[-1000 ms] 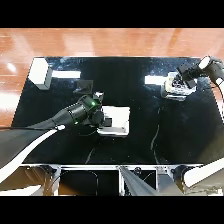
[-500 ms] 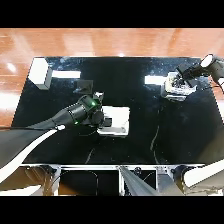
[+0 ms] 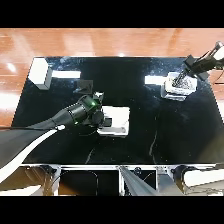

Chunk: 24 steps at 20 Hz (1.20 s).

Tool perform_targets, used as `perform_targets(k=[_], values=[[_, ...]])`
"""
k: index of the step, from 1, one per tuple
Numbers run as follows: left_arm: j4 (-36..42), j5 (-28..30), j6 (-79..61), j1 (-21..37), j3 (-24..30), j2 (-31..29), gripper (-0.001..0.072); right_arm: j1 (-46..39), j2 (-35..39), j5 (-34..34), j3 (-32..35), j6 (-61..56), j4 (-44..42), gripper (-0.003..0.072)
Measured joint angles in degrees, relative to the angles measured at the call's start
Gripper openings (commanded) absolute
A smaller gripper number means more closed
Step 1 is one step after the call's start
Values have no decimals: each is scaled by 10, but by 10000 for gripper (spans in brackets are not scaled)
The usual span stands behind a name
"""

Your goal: Fold the box and place the chain.

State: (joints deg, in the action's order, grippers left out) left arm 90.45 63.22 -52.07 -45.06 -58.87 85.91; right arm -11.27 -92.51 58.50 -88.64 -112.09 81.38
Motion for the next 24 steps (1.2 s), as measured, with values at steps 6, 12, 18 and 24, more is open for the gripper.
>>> perform_targets(k=[6, 12, 18, 24], values=[[0, -1, 0, 0, 0, 0, 21, -7, 102, 5, -2, 65, -3, 22], [0, -2, 0, 0, 0, 0, 20, -8, 149, 39, -77, 120, -23, 22], [1, -2, 0, 0, 0, 0, 21, 1, 213, 94, -118, 209, -92, 22], [1, -6, 0, 0, 0, 0, 21, 75, 322, 158, -68, 259, -120, 22]])
